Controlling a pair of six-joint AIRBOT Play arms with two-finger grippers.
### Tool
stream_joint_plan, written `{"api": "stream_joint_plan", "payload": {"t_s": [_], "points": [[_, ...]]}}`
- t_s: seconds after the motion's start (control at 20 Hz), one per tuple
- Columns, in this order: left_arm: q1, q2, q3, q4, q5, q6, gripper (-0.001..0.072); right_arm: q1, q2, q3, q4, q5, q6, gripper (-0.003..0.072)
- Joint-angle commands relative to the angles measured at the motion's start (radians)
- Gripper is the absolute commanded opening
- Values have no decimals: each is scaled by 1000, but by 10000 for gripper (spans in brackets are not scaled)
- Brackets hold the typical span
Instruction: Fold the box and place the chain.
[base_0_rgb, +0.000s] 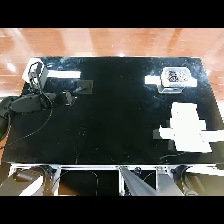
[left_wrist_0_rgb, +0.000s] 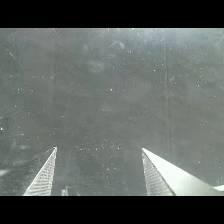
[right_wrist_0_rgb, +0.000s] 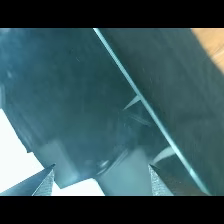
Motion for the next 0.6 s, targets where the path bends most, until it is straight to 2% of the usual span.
{"api": "stream_joint_plan", "payload": {"t_s": [0.0, 0.2, 0.3, 0.55], "points": [[0, -2, 0, 0, -1, -20, 608, -73, -27, -28, 27, 102, -29, 720], [0, -2, 0, 1, -1, -20, 608, -74, -35, -85, -16, 133, -10, 720], [0, -2, 0, 0, -1, -20, 608, -68, -61, -87, -11, 171, 13, 720], [0, -2, 0, 0, 0, -20, 608, -20, -90, -87, -3, 168, 13, 720]]}}
